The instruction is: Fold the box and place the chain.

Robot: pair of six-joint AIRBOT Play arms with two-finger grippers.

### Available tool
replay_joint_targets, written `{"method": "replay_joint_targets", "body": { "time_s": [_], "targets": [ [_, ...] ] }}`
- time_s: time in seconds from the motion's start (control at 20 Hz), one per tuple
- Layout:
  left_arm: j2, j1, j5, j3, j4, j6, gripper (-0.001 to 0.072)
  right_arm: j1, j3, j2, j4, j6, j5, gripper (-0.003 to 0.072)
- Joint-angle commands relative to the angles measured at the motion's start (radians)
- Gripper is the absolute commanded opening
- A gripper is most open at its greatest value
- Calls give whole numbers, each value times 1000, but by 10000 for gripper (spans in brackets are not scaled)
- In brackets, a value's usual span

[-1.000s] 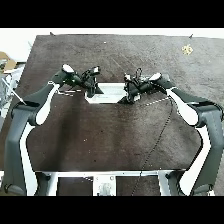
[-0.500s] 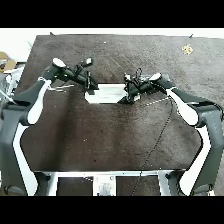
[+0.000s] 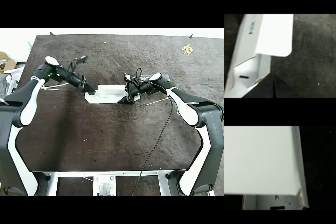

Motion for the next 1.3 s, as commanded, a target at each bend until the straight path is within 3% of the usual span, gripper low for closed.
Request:
{"method": "replay_joint_targets", "body": {
  "time_s": [0.0,0.2,0.6,0.95,1.25],
  "targets": [
    [2,-73,16,-47,-10,-14,13,-1,0,0,0,0,0,442],
    [3,-109,29,-37,-90,11,10,-1,0,0,0,0,0,442],
    [3,-109,52,55,-90,9,10,-1,0,0,0,0,0,442],
    [3,-109,319,55,-43,9,10,-1,0,-1,0,0,0,442],
    [3,-109,416,54,-30,8,10,-1,0,0,0,0,0,442]
  ]
}}
